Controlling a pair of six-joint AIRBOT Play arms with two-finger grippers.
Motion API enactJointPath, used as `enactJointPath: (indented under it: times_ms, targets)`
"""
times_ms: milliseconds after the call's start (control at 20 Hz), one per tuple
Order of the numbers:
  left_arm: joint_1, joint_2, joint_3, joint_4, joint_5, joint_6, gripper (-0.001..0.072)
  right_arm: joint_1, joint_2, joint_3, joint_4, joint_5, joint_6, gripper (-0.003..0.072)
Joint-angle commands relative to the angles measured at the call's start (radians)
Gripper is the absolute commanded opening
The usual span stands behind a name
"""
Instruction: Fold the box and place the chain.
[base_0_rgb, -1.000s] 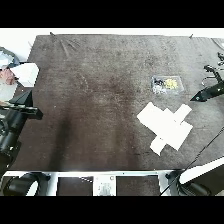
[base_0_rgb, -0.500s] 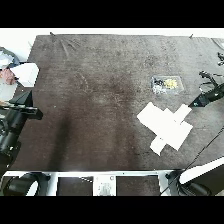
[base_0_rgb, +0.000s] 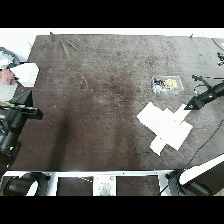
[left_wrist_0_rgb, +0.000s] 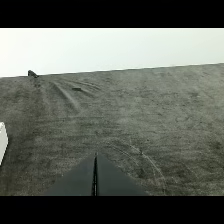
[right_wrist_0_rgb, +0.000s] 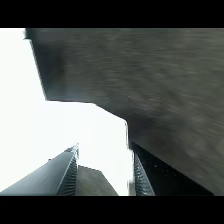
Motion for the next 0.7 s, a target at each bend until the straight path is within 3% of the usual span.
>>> enactJointPath:
  times_ms: [0,350,400,500,550,600,650]
  targets:
    - [0.000,0.001,0.000,0.000,0.000,0.000,0.0011,0.017,-0.027,-0.001,-0.002,0.069,0.027,0.0420]
    - [0.000,0.001,0.000,0.000,0.000,0.000,0.0012,0.027,-0.027,-0.084,-0.027,0.082,0.091,0.0409]
    - [0.000,0.001,0.000,0.000,0.000,0.000,0.0012,0.031,-0.027,-0.100,-0.032,0.082,0.091,0.0303]
    - [0.000,0.001,0.000,0.000,0.000,0.000,0.0012,0.035,-0.027,-0.128,-0.042,0.082,0.085,0.0283]
    - [0.000,0.001,0.000,0.000,0.000,0.000,0.0011,0.036,-0.027,-0.135,-0.036,0.082,0.063,0.0191]
    - [0.000,0.001,0.000,0.000,0.000,0.000,0.0012,0.036,-0.027,-0.135,-0.019,0.082,0.061,0.0149]
    - [0.000,0.001,0.000,0.000,0.000,0.000,0.0012,0.036,-0.025,-0.135,0.018,0.082,0.061,0.0034]
